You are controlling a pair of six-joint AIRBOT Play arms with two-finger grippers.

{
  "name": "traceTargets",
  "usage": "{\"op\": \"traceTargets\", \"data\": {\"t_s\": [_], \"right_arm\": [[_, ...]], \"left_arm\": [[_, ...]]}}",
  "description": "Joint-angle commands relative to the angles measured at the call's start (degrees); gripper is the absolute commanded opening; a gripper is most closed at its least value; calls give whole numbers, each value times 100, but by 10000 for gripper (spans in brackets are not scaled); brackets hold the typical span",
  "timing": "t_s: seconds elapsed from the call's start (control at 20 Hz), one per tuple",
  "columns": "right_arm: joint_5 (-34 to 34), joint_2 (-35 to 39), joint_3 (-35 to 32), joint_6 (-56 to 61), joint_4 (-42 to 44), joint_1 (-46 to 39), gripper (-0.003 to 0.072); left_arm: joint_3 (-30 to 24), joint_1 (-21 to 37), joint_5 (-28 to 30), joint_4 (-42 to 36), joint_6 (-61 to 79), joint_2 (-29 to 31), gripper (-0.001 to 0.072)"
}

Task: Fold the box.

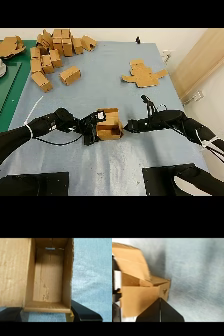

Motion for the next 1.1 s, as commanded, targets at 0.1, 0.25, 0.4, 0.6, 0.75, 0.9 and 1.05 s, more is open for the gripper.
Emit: {"op": "traceTargets", "data": {"t_s": [0.1, 0.25, 0.4, 0.6, 0.75, 0.9, 1.05], "right_arm": [[-17, 216, 31, 142, -17, 15, 66], [28, 190, 33, 125, -98, 164, 119], [90, -9, 33, 125, -107, 289, 249], [197, -208, 48, 120, -118, 503, 250], [201, -291, 190, 122, -175, 586, 311], [323, -393, 522, 356, -673, 850, 311], [433, -542, 883, 1906, -2105, 1327, 311]], "left_arm": [[-2, 0, 0, 0, 0, -2, 520], [-2, 0, 2, 0, 0, -2, 519], [-2, 0, 0, 0, 0, -2, 520], [-2, 0, 2, 0, 0, -2, 519], [-2, 0, 0, 0, 0, -2, 519], [-2, 0, 2, 0, 0, -2, 519], [-2, 0, 0, 0, 0, -2, 520]]}}
